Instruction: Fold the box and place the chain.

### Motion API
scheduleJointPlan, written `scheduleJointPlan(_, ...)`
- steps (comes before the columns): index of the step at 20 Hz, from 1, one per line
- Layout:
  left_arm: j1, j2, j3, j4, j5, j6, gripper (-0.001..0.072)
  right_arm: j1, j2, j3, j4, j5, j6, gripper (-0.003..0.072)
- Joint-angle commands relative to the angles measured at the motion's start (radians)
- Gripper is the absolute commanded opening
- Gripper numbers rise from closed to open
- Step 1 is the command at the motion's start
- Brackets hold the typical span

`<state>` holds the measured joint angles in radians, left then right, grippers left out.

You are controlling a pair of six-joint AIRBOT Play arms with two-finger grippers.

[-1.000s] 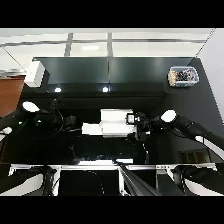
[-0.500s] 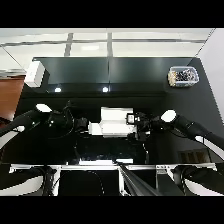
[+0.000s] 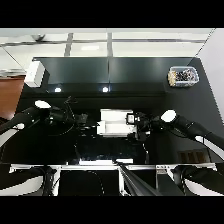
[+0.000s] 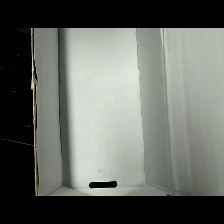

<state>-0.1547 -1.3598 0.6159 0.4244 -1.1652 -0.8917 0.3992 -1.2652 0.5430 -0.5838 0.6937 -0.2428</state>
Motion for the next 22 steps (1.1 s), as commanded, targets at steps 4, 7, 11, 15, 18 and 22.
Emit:
scheduleJointPlan(4,-0.069,-0.001,0.048,-0.005,-0.014,0.005,0.0582,0.000,0.000,0.000,0.000,0.000,0.000,0.0179)
scheduleJointPlan(7,-0.103,-0.001,0.061,0.006,0.000,-0.021,0.0580,0.000,0.000,0.000,0.000,0.000,0.000,0.0179)
scheduleJointPlan(11,-0.157,-0.001,0.117,0.137,0.021,-0.199,0.0574,0.000,0.000,0.000,0.000,0.000,0.000,0.0178)
scheduleJointPlan(15,-0.204,-0.001,0.166,0.193,0.039,-0.286,0.0540,0.000,0.000,0.000,0.000,0.000,0.000,0.0178)
scheduleJointPlan(18,-0.254,-0.001,0.196,0.303,0.086,-0.416,0.0540,0.000,0.000,0.000,0.000,0.000,0.000,0.0179)
scheduleJointPlan(22,-0.314,-0.001,0.222,0.380,0.165,-0.556,0.0539,0.000,0.000,0.000,0.000,0.000,0.000,0.0178)
